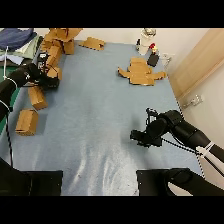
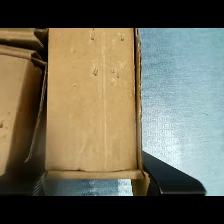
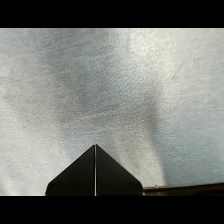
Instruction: Fold the box.
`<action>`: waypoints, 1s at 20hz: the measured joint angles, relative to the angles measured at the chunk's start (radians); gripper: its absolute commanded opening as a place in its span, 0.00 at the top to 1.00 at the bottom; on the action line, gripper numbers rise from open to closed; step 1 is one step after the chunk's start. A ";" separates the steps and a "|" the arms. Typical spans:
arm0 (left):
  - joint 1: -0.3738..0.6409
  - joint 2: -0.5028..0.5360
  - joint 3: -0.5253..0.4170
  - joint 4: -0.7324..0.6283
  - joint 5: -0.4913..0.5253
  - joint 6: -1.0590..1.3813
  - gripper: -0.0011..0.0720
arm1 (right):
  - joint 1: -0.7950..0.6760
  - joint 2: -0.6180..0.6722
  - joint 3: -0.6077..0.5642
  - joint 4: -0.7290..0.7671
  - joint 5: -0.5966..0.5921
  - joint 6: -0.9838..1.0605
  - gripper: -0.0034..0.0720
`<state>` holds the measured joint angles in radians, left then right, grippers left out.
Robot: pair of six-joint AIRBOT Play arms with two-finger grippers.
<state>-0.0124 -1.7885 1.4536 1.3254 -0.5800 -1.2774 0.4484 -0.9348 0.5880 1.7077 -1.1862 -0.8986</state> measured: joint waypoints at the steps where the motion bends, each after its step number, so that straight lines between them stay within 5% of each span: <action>1: -0.005 -0.005 0.000 0.001 -0.004 -0.002 0.27 | 0.000 0.000 0.000 0.000 0.000 0.000 0.95; 9: -0.021 -0.019 0.019 0.029 -0.066 -0.006 0.25 | 0.000 0.000 0.000 0.002 0.000 0.000 0.95; 11: -0.021 -0.020 0.030 0.035 -0.083 -0.006 0.04 | 0.000 0.000 0.000 0.002 0.000 0.000 0.95; 20: -0.010 -0.017 0.078 0.043 -0.170 -0.006 0.03 | 0.000 0.000 0.000 0.003 0.000 0.000 0.95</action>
<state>-0.0223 -1.8057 1.5314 1.3682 -0.7502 -1.2831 0.4484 -0.9348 0.5880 1.7103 -1.1862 -0.8986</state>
